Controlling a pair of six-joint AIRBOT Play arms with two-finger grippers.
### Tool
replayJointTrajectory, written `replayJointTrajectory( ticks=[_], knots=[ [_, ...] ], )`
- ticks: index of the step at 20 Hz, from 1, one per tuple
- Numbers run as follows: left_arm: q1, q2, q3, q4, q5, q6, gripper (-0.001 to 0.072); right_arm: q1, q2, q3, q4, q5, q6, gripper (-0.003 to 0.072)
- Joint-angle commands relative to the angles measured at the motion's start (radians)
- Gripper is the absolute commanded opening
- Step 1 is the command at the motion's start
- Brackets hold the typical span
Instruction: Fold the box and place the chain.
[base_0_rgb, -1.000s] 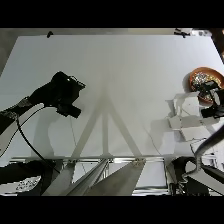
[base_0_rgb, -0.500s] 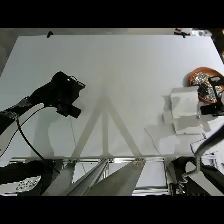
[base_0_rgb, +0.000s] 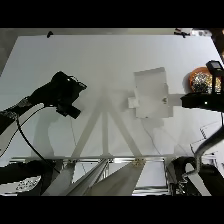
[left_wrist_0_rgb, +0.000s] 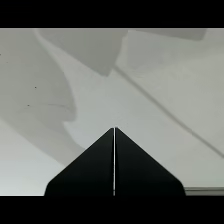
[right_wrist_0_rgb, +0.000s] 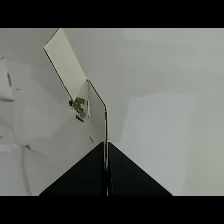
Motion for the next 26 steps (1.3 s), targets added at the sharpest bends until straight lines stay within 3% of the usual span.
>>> replayJointTrajectory(
  ticks=[1,4,7,11,14,16,19,21,22,23,25,26],
  knots=[
    [0.001,0.001,0.000,-0.003,0.000,0.032,0.0011,0.079,0.035,-0.056,0.164,-0.035,-0.063,0.0012],
    [0.001,0.001,0.000,-0.007,-0.050,0.032,0.0011,0.159,0.064,-0.148,0.188,-0.126,-0.064,0.0012],
    [0.001,0.001,0.000,-0.024,-0.201,0.016,0.0011,0.231,0.077,-0.223,0.201,-0.215,-0.063,0.0012],
    [0.001,0.001,0.000,-0.159,-0.336,0.065,0.0012,0.303,0.077,-0.286,0.201,-0.278,-0.063,0.0012],
    [0.001,0.001,0.000,-0.327,-0.408,0.240,0.0010,0.322,0.077,-0.297,0.200,-0.280,-0.063,0.0012],
    [0.001,0.001,0.000,-0.488,-0.418,0.418,0.0013,0.322,0.077,-0.297,0.195,-0.290,-0.063,0.0012],
    [0.002,0.008,0.000,-0.588,-0.373,0.571,0.0142,0.323,0.077,-0.297,0.192,-0.294,-0.063,0.0012],
    [0.028,0.028,0.000,-0.584,-0.359,0.594,0.0151,0.323,0.077,-0.297,0.192,-0.294,-0.063,0.0012],
    [0.053,0.050,0.000,-0.594,-0.359,0.613,0.0119,0.323,0.077,-0.297,0.192,-0.294,-0.063,0.0012],
    [0.084,0.082,0.000,-0.628,-0.351,0.662,0.0003,0.323,0.077,-0.297,0.192,-0.292,-0.063,0.0012],
    [0.156,0.159,0.000,-0.723,-0.348,0.774,0.0044,0.323,0.077,-0.297,0.192,-0.291,-0.063,0.0012],
    [0.206,0.201,0.000,-0.801,-0.345,0.837,0.0116,0.323,0.077,-0.297,0.192,-0.291,-0.063,0.0012]
  ],
)
